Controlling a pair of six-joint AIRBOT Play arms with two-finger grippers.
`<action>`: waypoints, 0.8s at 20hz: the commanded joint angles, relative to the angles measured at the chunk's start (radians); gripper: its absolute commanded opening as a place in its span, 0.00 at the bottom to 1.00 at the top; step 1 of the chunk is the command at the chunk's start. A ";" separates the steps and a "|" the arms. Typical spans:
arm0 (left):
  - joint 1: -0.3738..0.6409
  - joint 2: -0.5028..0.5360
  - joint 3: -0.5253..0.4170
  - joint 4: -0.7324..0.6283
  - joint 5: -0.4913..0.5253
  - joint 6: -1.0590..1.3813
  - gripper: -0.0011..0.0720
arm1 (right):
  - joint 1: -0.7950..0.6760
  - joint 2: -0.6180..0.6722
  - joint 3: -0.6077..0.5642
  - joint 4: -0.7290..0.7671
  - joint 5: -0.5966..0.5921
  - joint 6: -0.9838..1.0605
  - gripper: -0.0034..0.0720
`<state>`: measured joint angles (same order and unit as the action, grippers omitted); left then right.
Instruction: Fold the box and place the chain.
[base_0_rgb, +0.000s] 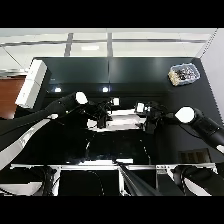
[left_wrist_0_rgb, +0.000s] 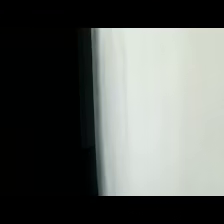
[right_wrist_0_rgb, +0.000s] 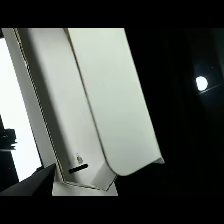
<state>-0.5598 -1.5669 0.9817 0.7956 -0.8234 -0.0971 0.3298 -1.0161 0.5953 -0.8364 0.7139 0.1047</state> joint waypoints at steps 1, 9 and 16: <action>0.000 0.000 0.000 0.000 0.000 0.000 0.06 | -0.053 -0.021 0.001 0.062 0.008 -0.049 0.98; 0.000 0.000 0.010 0.060 -0.098 0.021 0.06 | -0.051 -0.070 0.000 0.151 0.086 -0.196 0.98; 0.000 -0.003 0.014 0.053 -0.041 0.027 0.06 | -0.042 -0.145 0.000 0.237 0.105 -0.324 0.98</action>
<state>-0.5598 -1.5681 0.9947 0.8463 -0.8818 -0.0738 0.2813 -1.1343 0.5953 -0.6491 0.8112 -0.1436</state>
